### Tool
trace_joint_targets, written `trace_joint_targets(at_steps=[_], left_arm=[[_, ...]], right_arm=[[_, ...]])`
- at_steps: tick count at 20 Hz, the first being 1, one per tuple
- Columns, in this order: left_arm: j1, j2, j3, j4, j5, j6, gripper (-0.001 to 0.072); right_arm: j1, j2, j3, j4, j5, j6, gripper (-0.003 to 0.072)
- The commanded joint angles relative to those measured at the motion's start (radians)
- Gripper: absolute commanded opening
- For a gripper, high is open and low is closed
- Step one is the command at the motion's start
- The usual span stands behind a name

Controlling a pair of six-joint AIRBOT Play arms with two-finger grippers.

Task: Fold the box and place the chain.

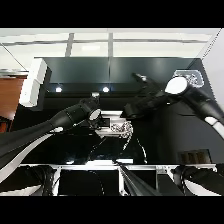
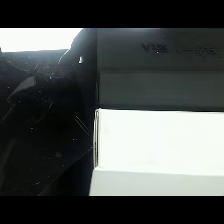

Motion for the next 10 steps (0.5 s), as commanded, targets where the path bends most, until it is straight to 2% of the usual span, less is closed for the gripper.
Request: trace_joint_targets(at_steps=[1,3,5,6,7,8,10], left_arm=[[0.001,-0.001,0.000,0.000,0.001,0.000,0.0034],[0.001,-0.001,0.000,0.000,0.000,0.000,0.0034],[0.001,-0.001,0.000,0.000,0.001,0.000,0.0035],[0.001,-0.001,0.000,0.000,0.001,0.000,0.0034],[0.001,-0.001,0.000,0.000,0.000,0.000,0.0034],[0.001,-0.001,0.000,0.000,0.000,0.000,0.0034],[0.001,-0.001,0.000,0.000,0.000,0.000,0.0034]], right_arm=[[-0.145,0.125,-0.012,-0.094,0.135,-0.020,0.0336],[-0.198,0.229,-0.090,-0.254,0.105,-0.051,0.0337],[-0.211,0.309,-0.229,-0.351,-0.036,-0.113,0.0336],[-0.209,0.320,-0.295,-0.345,-0.119,-0.144,0.0338],[-0.198,0.316,-0.357,-0.318,-0.202,-0.192,0.0406],[-0.179,0.310,-0.404,-0.291,-0.279,-0.257,0.0720],[-0.121,0.278,-0.458,-0.281,-0.373,-0.392,0.0713]])
